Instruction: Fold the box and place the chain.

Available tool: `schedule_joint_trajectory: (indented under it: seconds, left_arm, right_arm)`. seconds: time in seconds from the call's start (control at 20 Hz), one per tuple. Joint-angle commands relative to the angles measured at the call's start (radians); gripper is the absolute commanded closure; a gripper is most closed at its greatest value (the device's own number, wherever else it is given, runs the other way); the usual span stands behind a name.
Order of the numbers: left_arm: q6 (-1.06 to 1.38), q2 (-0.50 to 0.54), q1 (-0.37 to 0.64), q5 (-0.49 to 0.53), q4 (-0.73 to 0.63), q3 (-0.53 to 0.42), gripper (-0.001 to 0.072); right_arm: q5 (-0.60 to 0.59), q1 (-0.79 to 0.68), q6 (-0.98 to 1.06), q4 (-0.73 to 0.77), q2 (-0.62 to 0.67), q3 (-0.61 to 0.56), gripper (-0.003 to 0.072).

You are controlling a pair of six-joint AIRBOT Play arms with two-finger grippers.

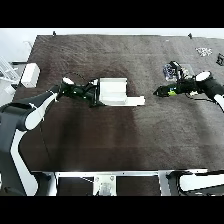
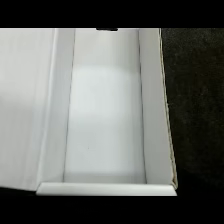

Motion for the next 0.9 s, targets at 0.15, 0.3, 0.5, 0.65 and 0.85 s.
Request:
schedule_joint_trajectory:
  seconds: [0.15,0.3,0.5,0.65,0.85]
  left_arm:
    - [0.0,0.0,0.001,0.0,0.0,0.0,0.0344]
    - [0.0,0.0,0.001,0.0,0.0,0.0,0.0344]
    - [0.0,0.0,0.001,0.0,0.0,0.0,0.0344]
    - [0.0,0.0,0.001,0.0,0.0,0.0,0.0344]
    - [0.0,0.0,0.001,0.0,0.0,0.0,0.0344]
  right_arm:
    - [0.015,0.094,0.071,0.021,-0.115,-0.005,0.0674]
    - [-0.003,0.163,0.07,0.021,-0.146,-0.003,0.0674]
    - [0.006,0.204,0.071,0.048,-0.149,0.036,0.0674]
    - [0.044,0.215,0.071,0.146,-0.149,0.094,0.0674]
    - [0.061,0.252,0.071,0.219,-0.149,0.143,0.0673]
